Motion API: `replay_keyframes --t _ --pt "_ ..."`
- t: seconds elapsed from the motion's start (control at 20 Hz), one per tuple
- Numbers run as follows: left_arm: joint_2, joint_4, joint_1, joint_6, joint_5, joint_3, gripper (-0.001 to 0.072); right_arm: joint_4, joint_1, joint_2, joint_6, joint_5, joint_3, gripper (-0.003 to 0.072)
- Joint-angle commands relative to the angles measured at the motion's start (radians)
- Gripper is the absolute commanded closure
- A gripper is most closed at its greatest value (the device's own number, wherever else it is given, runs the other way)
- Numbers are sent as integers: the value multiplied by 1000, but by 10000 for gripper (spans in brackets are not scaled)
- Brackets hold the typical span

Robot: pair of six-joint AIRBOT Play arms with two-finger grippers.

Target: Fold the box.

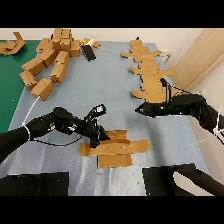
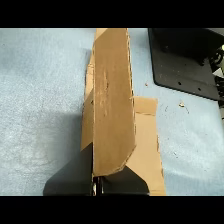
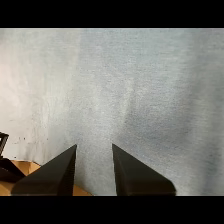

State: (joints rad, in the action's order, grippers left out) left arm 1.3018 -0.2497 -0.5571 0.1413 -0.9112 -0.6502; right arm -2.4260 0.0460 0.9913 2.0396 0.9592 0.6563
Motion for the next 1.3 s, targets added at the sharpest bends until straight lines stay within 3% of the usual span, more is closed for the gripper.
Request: replay_keyframes --t 0.0,0.1,0.15,0.2,0.55,0.85,1.05,1.25 --pt "-1 -6 2 0 -7 6 700 0 0 1 3 5 1 358" --pt "-1 -6 2 0 -7 7 700 0 0 1 3 11 1 393" --pt "-1 -6 2 0 -7 7 700 0 0 1 11 18 1 596" --pt "-1 -6 2 0 -7 7 700 0 0 1 25 24 1 680" --pt "-1 -5 2 -24 -15 7 700 46 -57 -35 63 43 0 682" --pt "-1 -5 2 -37 -15 7 700 186 -78 -266 5 45 -60 682" --pt "-1 -5 2 -37 -15 7 700 328 -249 -468 -52 76 -156 683" --pt "-1 -5 2 -37 -16 7 700 525 -563 -628 -145 82 -197 684"
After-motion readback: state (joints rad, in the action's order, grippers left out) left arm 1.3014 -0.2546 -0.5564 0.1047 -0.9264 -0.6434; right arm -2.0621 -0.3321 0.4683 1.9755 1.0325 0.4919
